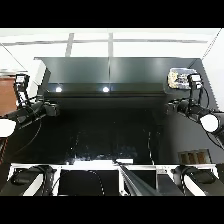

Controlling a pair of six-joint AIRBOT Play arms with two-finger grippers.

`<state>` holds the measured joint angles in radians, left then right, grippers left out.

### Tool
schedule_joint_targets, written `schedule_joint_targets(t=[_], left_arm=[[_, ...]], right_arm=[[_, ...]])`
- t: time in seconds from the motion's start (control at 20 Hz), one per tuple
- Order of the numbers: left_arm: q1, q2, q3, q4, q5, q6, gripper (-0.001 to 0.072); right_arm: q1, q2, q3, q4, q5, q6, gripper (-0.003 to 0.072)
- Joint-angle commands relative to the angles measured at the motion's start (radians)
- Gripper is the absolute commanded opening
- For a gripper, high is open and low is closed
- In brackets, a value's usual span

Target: Fold the box and place the chain.

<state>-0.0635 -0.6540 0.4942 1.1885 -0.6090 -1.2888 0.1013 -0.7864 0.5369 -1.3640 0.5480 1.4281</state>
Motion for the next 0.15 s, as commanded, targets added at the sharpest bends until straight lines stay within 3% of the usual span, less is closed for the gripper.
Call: schedule_joint_targets(t=[0.0, 0.1], left_arm=[[0.000, 0.001, -0.001, 0.000, 0.000, 0.000, 0.0027], [0.000, 0.001, -0.001, 0.000, 0.000, 0.000, 0.0027]], right_arm=[[0.000, 0.000, 0.000, 0.001, 0.000, 0.000, 0.0014], [0.000, 0.000, 0.000, 0.001, 0.000, 0.000, 0.0014]])
